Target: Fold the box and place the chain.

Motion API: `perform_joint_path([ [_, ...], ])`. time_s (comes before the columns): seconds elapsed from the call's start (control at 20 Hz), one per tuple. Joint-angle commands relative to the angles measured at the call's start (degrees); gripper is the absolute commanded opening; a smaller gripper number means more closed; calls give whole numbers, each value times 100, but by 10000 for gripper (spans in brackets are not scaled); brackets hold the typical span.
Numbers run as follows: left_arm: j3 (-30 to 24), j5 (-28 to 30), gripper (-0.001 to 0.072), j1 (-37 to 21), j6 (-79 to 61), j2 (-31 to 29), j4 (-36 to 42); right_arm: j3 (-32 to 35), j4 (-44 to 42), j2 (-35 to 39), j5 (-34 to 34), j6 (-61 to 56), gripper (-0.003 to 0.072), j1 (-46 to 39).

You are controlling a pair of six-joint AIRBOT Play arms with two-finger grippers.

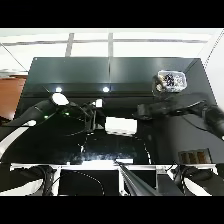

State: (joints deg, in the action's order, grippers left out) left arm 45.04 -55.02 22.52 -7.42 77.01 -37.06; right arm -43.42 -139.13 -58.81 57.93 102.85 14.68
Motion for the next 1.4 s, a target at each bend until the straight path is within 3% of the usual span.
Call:
perform_joint_path([
  [0.0, 2, -557, 720, -306, 238, -485, -33, -74, 33, 461, 323, 20, 23, -758],
  [0.2, 59, 151, 720, 289, 138, -551, 428, -74, 125, 461, 256, 20, 23, -929],
  [0.45, 562, 579, 718, 1099, 179, 81, 428, -74, 142, 461, 262, 20, 23, -931],
  [0.85, 855, 348, 718, 1191, 470, 498, 127, -72, 304, 461, 273, 17, 23, -929],
  [1.35, 852, 632, 716, 1331, 468, 586, 129, -72, 315, 461, 269, 15, 23, -929],
])
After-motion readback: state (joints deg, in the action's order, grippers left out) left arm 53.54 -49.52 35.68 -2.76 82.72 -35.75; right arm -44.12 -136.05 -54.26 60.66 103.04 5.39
